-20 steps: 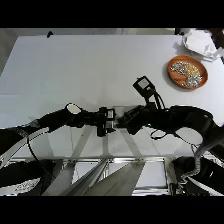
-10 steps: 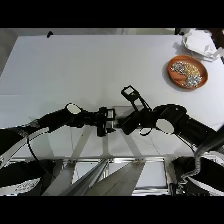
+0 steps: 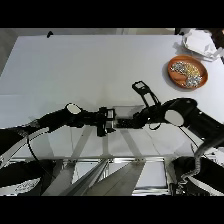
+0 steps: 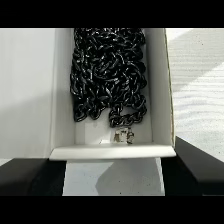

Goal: Fold the box and place the chain.

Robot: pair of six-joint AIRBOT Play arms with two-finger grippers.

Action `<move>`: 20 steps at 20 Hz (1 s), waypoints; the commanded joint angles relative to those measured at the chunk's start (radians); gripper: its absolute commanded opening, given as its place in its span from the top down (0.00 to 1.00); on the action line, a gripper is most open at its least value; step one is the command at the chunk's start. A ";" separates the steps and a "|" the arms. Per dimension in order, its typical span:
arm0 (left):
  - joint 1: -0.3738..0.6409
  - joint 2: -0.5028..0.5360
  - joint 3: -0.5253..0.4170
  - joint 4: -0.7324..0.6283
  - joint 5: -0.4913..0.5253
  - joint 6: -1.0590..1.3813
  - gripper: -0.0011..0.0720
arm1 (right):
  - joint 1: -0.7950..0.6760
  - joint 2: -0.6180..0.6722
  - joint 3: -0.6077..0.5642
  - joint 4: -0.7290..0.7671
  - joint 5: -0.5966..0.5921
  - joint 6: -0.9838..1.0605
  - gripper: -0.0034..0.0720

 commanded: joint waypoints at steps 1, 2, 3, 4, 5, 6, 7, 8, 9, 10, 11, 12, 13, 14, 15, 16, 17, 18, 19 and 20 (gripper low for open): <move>0.000 0.000 0.001 0.000 0.000 0.000 0.87 | -0.083 0.116 0.081 0.000 0.092 -0.105 0.64; 0.000 0.000 0.001 0.000 0.000 0.000 0.87 | -0.109 0.147 0.108 0.011 0.058 -0.129 0.64; 0.000 0.000 0.001 0.000 0.000 0.000 0.87 | -0.140 0.172 0.130 0.029 0.003 -0.163 0.64; 0.000 0.000 0.001 0.000 0.000 0.000 0.87 | -0.167 0.180 0.148 0.047 -0.042 -0.217 0.69; 0.000 0.000 0.001 0.000 0.000 0.000 0.87 | -0.191 0.176 0.159 0.066 -0.087 -0.277 0.72; 0.000 0.000 0.001 0.000 0.000 0.000 0.87 | -0.215 0.159 0.159 0.097 -0.132 -0.351 0.72; 0.000 0.000 0.001 0.000 0.000 0.000 0.87 | -0.237 0.126 0.159 0.153 -0.163 -0.444 0.72; 0.000 0.000 0.001 0.000 0.000 0.000 0.87 | -0.256 0.082 0.161 0.222 -0.172 -0.523 0.72; 0.000 0.000 0.001 0.000 0.001 0.000 0.87 | -0.274 0.021 0.172 0.288 -0.165 -0.597 0.72; 0.000 0.000 0.001 0.000 0.000 0.000 0.87 | -0.283 -0.042 0.189 0.322 -0.151 -0.643 0.71; 0.000 0.000 0.001 0.000 0.000 0.000 0.87 | -0.290 -0.112 0.216 0.324 -0.124 -0.666 0.71; 0.000 0.000 0.001 0.000 0.000 0.000 0.87 | -0.290 -0.184 0.248 0.314 -0.083 -0.671 0.71; 0.000 0.000 0.001 0.000 0.000 0.000 0.87 | -0.290 -0.246 0.277 0.313 -0.035 -0.671 0.70; 0.000 0.000 0.001 0.000 0.000 0.000 0.87 | -0.290 -0.301 0.300 0.314 0.017 -0.672 0.70; 0.000 0.000 0.001 0.000 0.000 0.000 0.87 | -0.290 -0.352 0.314 0.315 0.078 -0.688 0.69; 0.000 0.000 0.001 0.000 0.000 0.000 0.87 | -0.289 -0.388 0.315 0.315 0.135 -0.730 0.69; 0.000 0.000 0.001 0.000 0.000 0.000 0.87 | -0.288 -0.416 0.315 0.317 0.196 -0.787 0.69; 0.000 0.000 0.001 0.000 0.000 0.000 0.87 | -0.286 -0.434 0.315 0.318 0.255 -0.843 0.69; 0.000 0.000 0.001 0.000 0.001 0.000 0.87 | -0.286 -0.435 0.312 0.319 0.280 -0.872 0.69; 0.000 0.000 0.001 0.000 0.000 0.000 0.87 | -0.286 -0.430 0.311 0.333 0.296 -0.903 0.69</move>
